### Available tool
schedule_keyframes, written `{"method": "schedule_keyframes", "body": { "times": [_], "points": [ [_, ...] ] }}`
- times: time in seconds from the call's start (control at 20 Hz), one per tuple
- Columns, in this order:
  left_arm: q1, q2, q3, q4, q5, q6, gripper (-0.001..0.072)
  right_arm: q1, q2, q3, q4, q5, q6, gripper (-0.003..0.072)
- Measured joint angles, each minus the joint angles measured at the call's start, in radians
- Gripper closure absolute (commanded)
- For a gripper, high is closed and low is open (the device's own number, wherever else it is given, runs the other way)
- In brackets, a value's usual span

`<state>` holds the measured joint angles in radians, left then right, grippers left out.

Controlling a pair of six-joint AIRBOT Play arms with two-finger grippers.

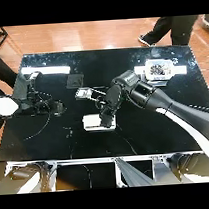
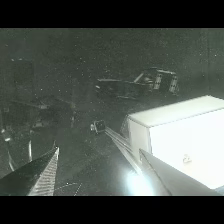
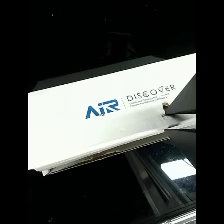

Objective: Fold the box and place the chain.

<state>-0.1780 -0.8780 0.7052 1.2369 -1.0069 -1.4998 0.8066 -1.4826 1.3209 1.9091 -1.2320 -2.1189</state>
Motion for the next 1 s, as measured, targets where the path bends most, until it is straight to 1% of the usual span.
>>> {"method": "schedule_keyframes", "body": {
  "times": [0.65,1.0],
  "points": [
    [0.000,0.000,0.000,0.000,0.000,0.000,0.0104,0.021,0.000,-0.002,-0.035,0.021,0.021,0.0592],
    [0.000,0.000,0.000,0.000,0.000,0.000,0.0104,0.048,0.000,-0.037,-0.051,0.060,0.034,0.0591]
  ]
}}
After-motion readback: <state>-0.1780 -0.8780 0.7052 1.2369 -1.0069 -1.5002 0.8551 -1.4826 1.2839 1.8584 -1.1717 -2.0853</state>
